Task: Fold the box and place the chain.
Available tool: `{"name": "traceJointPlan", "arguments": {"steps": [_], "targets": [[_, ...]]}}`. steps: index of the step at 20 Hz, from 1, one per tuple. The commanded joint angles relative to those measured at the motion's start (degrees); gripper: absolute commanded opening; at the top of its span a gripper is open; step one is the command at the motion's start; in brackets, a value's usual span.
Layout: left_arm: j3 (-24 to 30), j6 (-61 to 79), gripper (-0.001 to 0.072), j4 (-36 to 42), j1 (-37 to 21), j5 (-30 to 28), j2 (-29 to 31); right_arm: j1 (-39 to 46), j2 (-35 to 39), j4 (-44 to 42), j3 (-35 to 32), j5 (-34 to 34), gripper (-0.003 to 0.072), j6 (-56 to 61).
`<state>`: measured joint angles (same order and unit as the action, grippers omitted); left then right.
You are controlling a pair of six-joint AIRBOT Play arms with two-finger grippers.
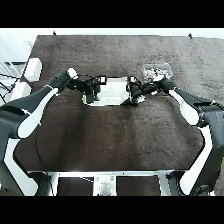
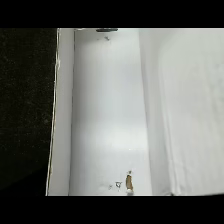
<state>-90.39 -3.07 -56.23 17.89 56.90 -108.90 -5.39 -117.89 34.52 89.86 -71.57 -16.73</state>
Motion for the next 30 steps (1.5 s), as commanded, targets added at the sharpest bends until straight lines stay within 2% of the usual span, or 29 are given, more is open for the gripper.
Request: {"name": "traceJointPlan", "arguments": {"steps": [1, 5, 7, 8, 19, 23, 24, 25, 30], "targets": [[-0.2, -1.6, 0.0427, -3.5, 0.0, 0.5, 0.0, 0.0, 0.0, 0.0, 0.0, 0.0, 0.0497, 0.0], [-0.2, -1.4, 0.0426, -1.8, 0.0, 1.8, 0.0, 0.0, 0.0, 0.0, 0.0, 0.0, 0.0498, 0.0], [-0.2, -1.2, 0.0394, 0.4, 0.0, 2.3, 0.0, 0.0, 0.0, 0.0, 0.0, 0.0, 0.0497, -0.1], [-0.2, -0.9, 0.0352, 1.5, 0.0, 2.3, 0.0, 0.0, 0.0, 0.0, 0.0, 0.0, 0.0497, -0.1], [-0.2, -0.9, 0.0348, 2.8, 0.0, 3.8, 0.0, 0.0, 0.0, 0.0, 0.0, 0.0, 0.0497, 0.0], [-0.2, 2.4, 0.0345, 8.4, 0.4, 3.8, -0.1, 0.0, 0.0, 0.0, 0.0, 0.0, 0.0497, 0.0], [-0.2, 2.6, 0.0163, 9.4, 0.4, 3.6, -0.1, 0.0, 0.0, 0.0, 0.0, 0.0, 0.0497, -0.1], [-0.2, 3.2, 0.012, 10.0, 0.4, 3.6, -0.1, 0.0, 0.0, 0.0, 0.0, 0.0, 0.0497, 0.0], [-0.1, 3.2, 0.0122, 12.1, 0.4, 3.1, -0.2, 0.0, 0.0, 0.0, 0.0, 0.0, 0.0497, -0.1]]}}
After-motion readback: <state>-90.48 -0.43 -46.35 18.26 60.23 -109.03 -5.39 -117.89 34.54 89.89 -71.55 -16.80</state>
